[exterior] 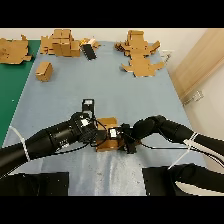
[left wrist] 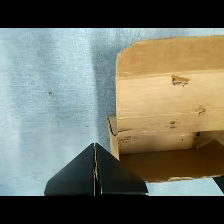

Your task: Fold the box.

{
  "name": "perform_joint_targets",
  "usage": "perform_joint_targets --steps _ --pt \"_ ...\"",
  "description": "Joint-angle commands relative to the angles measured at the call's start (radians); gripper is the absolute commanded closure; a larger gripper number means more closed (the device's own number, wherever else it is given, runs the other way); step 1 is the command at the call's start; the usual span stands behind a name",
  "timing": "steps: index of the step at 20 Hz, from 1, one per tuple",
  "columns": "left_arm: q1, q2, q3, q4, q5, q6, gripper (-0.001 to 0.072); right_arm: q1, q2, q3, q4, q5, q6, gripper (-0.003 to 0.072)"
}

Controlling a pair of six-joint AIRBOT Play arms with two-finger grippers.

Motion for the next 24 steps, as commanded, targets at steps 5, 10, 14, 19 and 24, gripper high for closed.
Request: perform_joint_targets --steps 5,10,14,19,24 --pt "0.148 0.047 -0.074 -0.128 0.052 0.439 0.07 -0.001 0.0 0.0 -0.001 0.0 0.0 0.0118" --pt "0.542 0.105 -0.222 -0.621 0.154 1.301 0.07 0.0 0.0 0.0 0.0 0.029 0.0 0.0118" --pt "0.745 0.031 -0.229 -0.94 0.18 1.93 0.0699 0.0 0.0 0.0 0.004 0.152 0.0 0.0118" --pt "0.716 -0.111 -0.217 -0.993 0.389 2.224 0.0699 0.003 -0.002 0.0 0.005 0.186 0.0 0.0118" --pt "0.691 -0.102 -0.185 -0.982 0.399 2.427 0.0699 0.006 -0.006 0.0 0.004 0.164 0.0 0.0118"
